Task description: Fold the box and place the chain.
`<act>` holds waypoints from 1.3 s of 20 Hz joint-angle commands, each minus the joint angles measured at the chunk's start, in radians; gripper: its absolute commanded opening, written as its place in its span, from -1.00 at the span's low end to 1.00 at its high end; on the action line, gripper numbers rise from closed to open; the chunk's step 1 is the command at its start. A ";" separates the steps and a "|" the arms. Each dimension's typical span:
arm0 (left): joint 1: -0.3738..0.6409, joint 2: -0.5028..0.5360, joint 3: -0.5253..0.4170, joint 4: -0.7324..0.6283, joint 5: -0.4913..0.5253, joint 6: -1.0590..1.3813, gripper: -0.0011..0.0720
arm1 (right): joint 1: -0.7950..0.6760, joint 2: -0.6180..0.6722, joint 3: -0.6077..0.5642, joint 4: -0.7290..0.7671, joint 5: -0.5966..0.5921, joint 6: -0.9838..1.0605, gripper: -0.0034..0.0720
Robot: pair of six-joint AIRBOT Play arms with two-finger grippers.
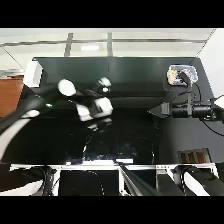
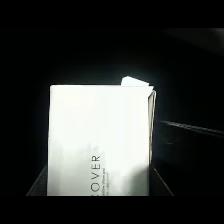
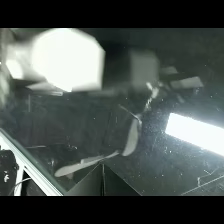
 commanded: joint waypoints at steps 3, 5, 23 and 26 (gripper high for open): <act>0.534 0.111 -0.048 0.185 -0.085 -0.361 -0.19 | 0.002 0.000 -0.001 -0.015 -0.002 0.000 -0.88; 0.753 0.095 -0.059 0.175 -0.069 -0.455 -0.19 | 0.010 0.000 -0.001 -0.015 -0.018 0.000 -0.88; 0.860 -0.376 0.336 0.087 0.079 -0.307 0.03 | 0.053 -0.002 -0.001 -0.013 -0.290 0.011 -0.88; 0.850 -0.372 0.376 0.090 0.076 -0.325 1.00 | 0.053 -0.002 -0.001 -0.013 -0.289 0.011 -0.88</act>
